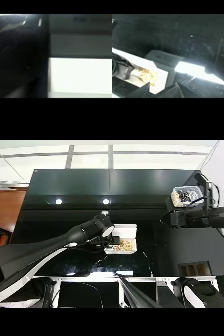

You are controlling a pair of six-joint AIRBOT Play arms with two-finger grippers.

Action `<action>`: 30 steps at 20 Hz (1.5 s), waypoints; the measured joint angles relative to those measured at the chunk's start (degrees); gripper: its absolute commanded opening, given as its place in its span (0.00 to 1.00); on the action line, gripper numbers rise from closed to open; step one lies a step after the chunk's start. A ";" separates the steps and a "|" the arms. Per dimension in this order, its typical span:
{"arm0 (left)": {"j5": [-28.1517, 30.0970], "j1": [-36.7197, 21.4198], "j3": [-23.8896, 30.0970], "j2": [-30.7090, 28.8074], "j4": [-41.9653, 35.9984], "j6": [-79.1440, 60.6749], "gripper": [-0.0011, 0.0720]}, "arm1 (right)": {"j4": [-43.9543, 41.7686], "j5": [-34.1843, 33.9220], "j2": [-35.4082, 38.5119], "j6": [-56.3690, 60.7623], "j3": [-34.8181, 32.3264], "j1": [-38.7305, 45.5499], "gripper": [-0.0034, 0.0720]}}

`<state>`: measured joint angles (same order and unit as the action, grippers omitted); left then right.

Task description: Fold the box and place the chain.

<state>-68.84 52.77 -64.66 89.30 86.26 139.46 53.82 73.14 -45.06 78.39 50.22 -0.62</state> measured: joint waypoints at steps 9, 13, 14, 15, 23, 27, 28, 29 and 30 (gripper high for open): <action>-6.49 1.20 -4.74 -9.16 6.82 -7.32 0.87 | 6.71 -0.20 0.46 0.92 0.00 1.11 0.59; -8.33 -0.57 0.72 -19.71 13.00 -10.78 0.87 | 7.30 -0.24 0.46 2.49 0.00 1.22 0.59; -8.31 -2.23 3.43 -22.75 13.86 -11.43 0.87 | 7.43 -0.26 0.46 2.73 0.00 1.22 0.59; -7.41 -4.50 6.69 -26.03 14.25 -11.69 0.87 | 7.43 -0.26 0.46 3.21 0.00 1.22 0.59; 19.23 -27.63 35.74 -44.50 -28.35 -57.35 0.99 | 7.56 -0.26 0.46 6.10 0.00 1.22 0.59; 19.98 -29.24 41.13 -41.79 -47.60 -104.17 0.99 | 7.56 -0.15 0.46 6.56 0.00 1.22 0.59; 20.26 -29.05 41.68 -40.50 -50.34 -113.63 0.99 | 7.56 -0.13 0.46 6.73 0.00 1.22 0.59; 20.50 -28.83 42.14 -38.93 -52.22 -122.31 0.99 | 7.52 -0.11 0.46 6.75 0.00 1.22 0.59; 20.87 -28.57 42.36 -37.38 -53.51 -129.13 0.99 | 7.48 -0.11 0.46 6.93 0.00 1.22 0.59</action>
